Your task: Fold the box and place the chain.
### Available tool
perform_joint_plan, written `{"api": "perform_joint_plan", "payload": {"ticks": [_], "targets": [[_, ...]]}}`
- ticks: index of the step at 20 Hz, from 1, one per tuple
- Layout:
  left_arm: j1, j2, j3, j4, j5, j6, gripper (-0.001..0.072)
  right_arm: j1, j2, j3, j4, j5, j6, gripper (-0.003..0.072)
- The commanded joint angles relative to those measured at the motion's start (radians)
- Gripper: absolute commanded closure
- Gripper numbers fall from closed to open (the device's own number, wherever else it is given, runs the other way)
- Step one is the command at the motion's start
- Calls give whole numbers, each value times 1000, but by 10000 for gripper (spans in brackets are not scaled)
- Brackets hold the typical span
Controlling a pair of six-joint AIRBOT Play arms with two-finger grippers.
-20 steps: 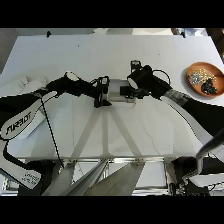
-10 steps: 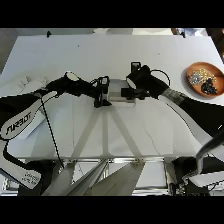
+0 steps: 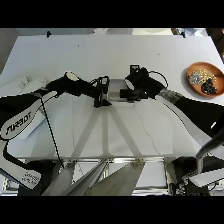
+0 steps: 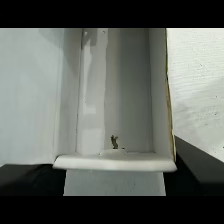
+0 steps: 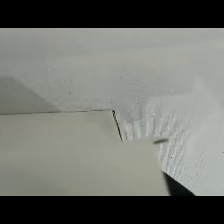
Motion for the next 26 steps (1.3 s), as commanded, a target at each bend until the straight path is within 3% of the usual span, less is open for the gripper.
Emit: {"api": "perform_joint_plan", "payload": {"ticks": [1,14,15,16,17,20,24,26], "targets": [[0,0,0,0,1,0,209,1,-5,1,21,-23,23,674],[0,0,0,0,1,0,209,1,-3,3,21,-34,32,674],[0,0,0,0,1,0,209,1,-3,6,21,-32,32,583],[0,0,0,0,1,0,209,1,-3,12,21,-34,32,403],[0,0,0,0,1,0,209,2,-3,21,18,-34,32,270],[0,0,0,0,1,0,209,2,-3,39,2,-31,32,302],[0,0,0,0,1,-2,209,2,-8,39,-23,30,32,672],[0,0,0,0,1,-2,209,2,-8,39,-22,26,32,676]]}}
